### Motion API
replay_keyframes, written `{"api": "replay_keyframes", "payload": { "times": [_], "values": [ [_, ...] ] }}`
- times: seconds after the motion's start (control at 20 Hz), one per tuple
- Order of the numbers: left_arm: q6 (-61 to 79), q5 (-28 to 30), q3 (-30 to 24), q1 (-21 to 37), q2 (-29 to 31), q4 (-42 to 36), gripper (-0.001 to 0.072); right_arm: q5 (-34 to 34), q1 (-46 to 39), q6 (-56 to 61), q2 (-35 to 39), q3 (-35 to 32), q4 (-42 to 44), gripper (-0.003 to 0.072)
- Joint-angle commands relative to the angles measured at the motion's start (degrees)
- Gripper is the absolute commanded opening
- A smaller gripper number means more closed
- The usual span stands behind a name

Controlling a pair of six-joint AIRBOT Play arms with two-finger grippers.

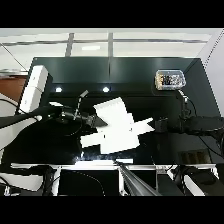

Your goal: Fold the box and place the chain.

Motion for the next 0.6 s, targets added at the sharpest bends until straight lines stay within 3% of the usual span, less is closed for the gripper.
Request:
{"api": "replay_keyframes", "payload": {
  "times": [0.0, 0.15, 0.4, 0.45, 0.55],
  "values": [
    [4.1, -4.5, 4.3, -0.1, -2.6, 5.0, 0.0575, -0.1, 0.1, 0.5, 0.1, 0.0, -0.2, 0.0021],
    [4.1, -5.8, 8.3, -0.8, -2.7, 10.5, 0.0457, -0.4, 0.1, 0.5, 0.1, 0.0, -0.5, 0.0022],
    [3.8, -6.1, 12.2, -4.3, -2.9, 19.8, 0.0449, -0.4, 0.1, 0.6, 0.1, 0.0, -0.5, 0.0022],
    [3.9, -6.1, 12.5, -4.8, -3.0, 20.4, 0.0376, -0.4, 0.1, 0.6, 0.1, 0.0, -0.5, 0.0022],
    [3.8, -6.0, 12.9, -4.8, -3.3, 20.5, 0.0357, -0.4, 0.1, 0.7, 0.1, 0.0, -0.5, 0.0022]
  ]
}}
